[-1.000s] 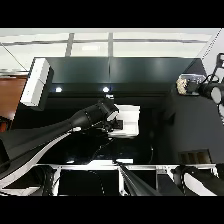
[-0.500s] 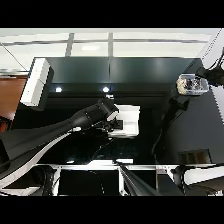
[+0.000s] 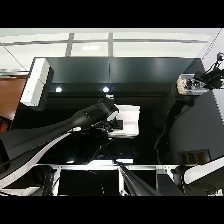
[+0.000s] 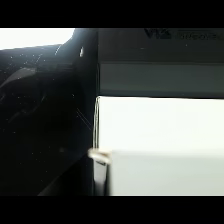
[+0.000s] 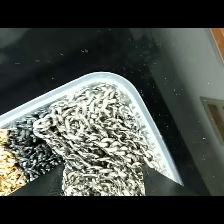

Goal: Fold the box and place the chain.

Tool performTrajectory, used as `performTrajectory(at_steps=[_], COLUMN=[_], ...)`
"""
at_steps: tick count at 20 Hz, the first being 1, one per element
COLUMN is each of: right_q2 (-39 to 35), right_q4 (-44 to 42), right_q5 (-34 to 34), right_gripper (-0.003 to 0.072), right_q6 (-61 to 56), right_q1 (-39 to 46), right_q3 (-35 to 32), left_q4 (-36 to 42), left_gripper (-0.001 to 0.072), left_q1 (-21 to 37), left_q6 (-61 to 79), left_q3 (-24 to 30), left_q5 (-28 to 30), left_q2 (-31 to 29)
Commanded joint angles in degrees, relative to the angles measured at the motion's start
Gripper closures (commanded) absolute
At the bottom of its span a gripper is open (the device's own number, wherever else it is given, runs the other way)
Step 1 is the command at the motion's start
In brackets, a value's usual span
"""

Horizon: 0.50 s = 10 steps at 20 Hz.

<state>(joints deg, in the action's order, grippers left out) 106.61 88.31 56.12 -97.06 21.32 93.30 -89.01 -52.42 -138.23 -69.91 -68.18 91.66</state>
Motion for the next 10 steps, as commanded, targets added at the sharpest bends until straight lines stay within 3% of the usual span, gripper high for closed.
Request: performTrajectory(at_steps=[1,2,3,5,10], right_q2=[1.9,2.0,2.0,1.7,-4.8], right_q4=[-0.3,-0.4,-0.4,0.0,0.1], right_q5=[0.3,0.2,0.4,2.7,5.6], right_gripper=[0.0264,0.0324,0.0551,0.0679,0.0669], right_q6=[0.3,0.2,0.2,0.3,4.1], right_q1=[0.1,0.1,0.1,0.1,0.1], right_q3=[0.3,0.3,0.7,2.9,7.1], left_q4=[0.0,0.0,0.0,0.1,0.1], left_gripper=[0.068,0.068,0.0679,0.068,0.068], left_q1=[0.0,0.0,0.0,0.0,0.0], left_q6=[0.0,0.0,0.0,0.0,0.0], left_q3=[0.0,0.0,0.0,0.0,0.0], left_q5=[0.0,0.0,0.0,0.0,0.0], left_q2=[0.0,0.0,0.0,0.0,0.0])
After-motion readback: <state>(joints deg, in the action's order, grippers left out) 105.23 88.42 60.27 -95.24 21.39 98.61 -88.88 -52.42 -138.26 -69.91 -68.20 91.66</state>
